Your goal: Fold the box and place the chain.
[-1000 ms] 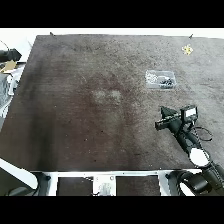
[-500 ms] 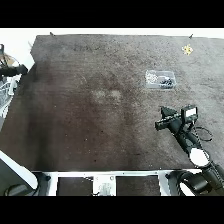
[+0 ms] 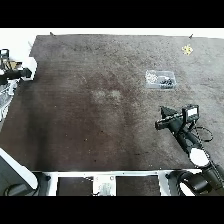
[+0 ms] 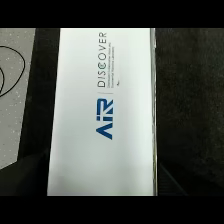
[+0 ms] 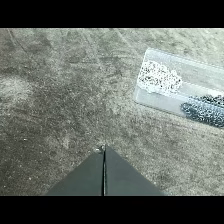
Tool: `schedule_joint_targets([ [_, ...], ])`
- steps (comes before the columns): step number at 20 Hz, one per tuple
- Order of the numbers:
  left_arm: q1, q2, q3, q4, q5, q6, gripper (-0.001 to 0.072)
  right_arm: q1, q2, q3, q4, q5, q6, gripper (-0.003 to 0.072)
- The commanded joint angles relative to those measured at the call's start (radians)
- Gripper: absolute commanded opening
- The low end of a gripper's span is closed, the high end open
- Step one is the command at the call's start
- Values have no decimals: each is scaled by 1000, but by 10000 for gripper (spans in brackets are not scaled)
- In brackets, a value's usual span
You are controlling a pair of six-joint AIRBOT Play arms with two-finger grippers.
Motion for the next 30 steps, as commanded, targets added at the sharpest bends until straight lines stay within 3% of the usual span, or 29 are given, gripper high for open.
schedule_joint_targets([
  [1,1,26,1,-5,11,1,703,1,0,-1,-1,0,2,4],
  [8,1,283,1,-54,-130,-42,702,1,0,0,-2,-39,2,4],
  [9,1,333,1,-111,-156,-51,631,1,0,0,-1,-54,2,4],
  [10,1,378,1,-171,-193,-35,353,1,0,0,-2,-55,2,4],
  [12,1,444,0,-355,-290,-1,99,1,0,0,-2,-55,2,4],
  [13,1,468,0,-438,-337,69,8,1,0,0,-2,-57,2,4],
  [15,-2,517,0,-544,-394,135,3,1,0,0,-2,-79,2,4],
  [18,-15,649,-48,-531,-362,203,2,1,0,0,-2,-128,2,4],
  [20,-18,792,-177,-535,-257,271,3,1,0,0,-2,-168,2,4],
  [22,-18,960,-370,-585,-128,389,3,1,0,0,-2,-214,2,4],
  [26,-18,1299,-824,-851,60,743,3,1,0,0,-2,-322,2,4],
  [30,-18,1600,-1258,-1124,125,1019,2,1,0,0,-2,-443,2,4],
])
